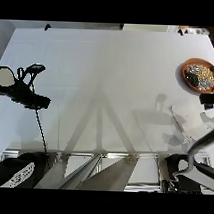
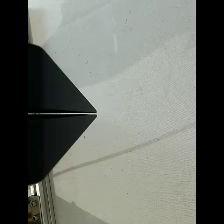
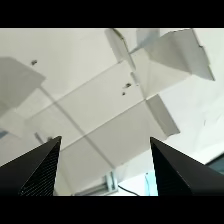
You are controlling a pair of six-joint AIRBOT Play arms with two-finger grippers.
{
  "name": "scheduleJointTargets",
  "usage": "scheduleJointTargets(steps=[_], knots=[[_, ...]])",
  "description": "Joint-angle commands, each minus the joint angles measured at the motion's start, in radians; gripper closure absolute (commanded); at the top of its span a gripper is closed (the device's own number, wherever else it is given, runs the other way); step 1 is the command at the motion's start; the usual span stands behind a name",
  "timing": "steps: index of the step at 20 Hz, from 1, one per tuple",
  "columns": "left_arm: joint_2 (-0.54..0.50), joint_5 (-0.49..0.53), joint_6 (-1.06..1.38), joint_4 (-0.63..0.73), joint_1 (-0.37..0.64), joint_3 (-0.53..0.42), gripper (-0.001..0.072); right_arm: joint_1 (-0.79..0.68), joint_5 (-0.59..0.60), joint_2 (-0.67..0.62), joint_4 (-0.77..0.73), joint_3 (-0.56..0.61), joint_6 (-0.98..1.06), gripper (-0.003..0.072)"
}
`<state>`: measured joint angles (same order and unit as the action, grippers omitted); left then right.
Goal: Fold the box and place the chain.
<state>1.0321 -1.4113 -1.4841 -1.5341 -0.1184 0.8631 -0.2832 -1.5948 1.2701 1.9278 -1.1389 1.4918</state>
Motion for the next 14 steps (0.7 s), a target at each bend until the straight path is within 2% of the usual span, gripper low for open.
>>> scheduleJointTargets(steps=[1, 7, 12, 14], knots=[[-0.001, 0.000, 0.000, 0.000, 0.001, 0.000, 0.0700, -0.132, 0.047, 0.135, 0.068, -0.076, -0.020, 0.0081], [-0.001, 0.000, 0.000, 0.000, 0.001, 0.000, 0.0700, -0.322, 0.148, 0.206, 0.064, -0.076, -0.129, 0.0092], [-0.001, 0.000, 0.000, 0.000, 0.001, 0.000, 0.0700, -0.341, 0.212, 0.269, 0.065, -0.076, -0.219, 0.0117], [-0.001, 0.000, 0.000, 0.000, 0.001, 0.000, 0.0700, -0.341, 0.225, 0.293, 0.066, -0.076, -0.229, 0.0172]])
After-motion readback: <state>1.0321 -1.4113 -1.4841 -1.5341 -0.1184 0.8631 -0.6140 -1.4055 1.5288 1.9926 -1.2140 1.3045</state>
